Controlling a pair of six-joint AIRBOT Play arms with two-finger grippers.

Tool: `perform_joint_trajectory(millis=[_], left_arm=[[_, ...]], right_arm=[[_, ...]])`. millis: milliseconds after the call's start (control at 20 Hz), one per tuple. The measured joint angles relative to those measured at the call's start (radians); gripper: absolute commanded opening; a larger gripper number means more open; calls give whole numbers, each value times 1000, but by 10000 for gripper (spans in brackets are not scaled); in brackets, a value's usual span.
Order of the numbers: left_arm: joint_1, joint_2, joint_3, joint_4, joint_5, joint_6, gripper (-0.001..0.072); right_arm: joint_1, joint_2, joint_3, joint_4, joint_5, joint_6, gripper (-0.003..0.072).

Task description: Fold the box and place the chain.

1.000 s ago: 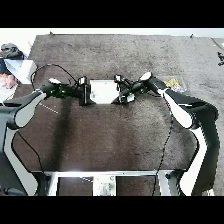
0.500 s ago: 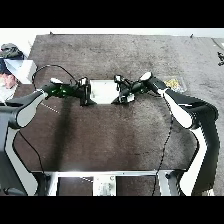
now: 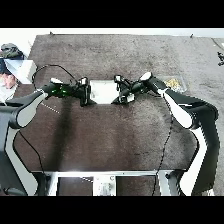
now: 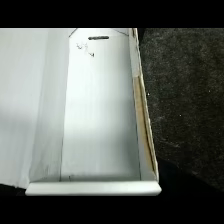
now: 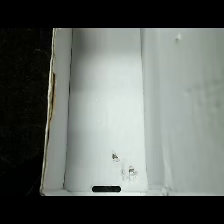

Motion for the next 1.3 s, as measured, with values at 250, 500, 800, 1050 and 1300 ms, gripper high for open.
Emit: perform_joint_trajectory(millis=[250, 500, 800, 1050, 1300], left_arm=[[0, 0, 0, 3, 0, -11, 304], [0, 0, 0, 4, 2, -17, 204], [-1, 0, 0, 7, 14, -18, 205], [-1, 0, 0, 6, 23, -18, 205], [-1, -1, 0, 3, 26, -17, 205]], right_arm=[[0, 0, 0, 0, 0, 0, 376], [0, 0, 0, 0, 0, 0, 377], [0, 0, 0, 0, -1, 0, 377], [0, 0, 0, 0, -2, 0, 377], [0, 0, 0, 0, -2, 0, 377]])
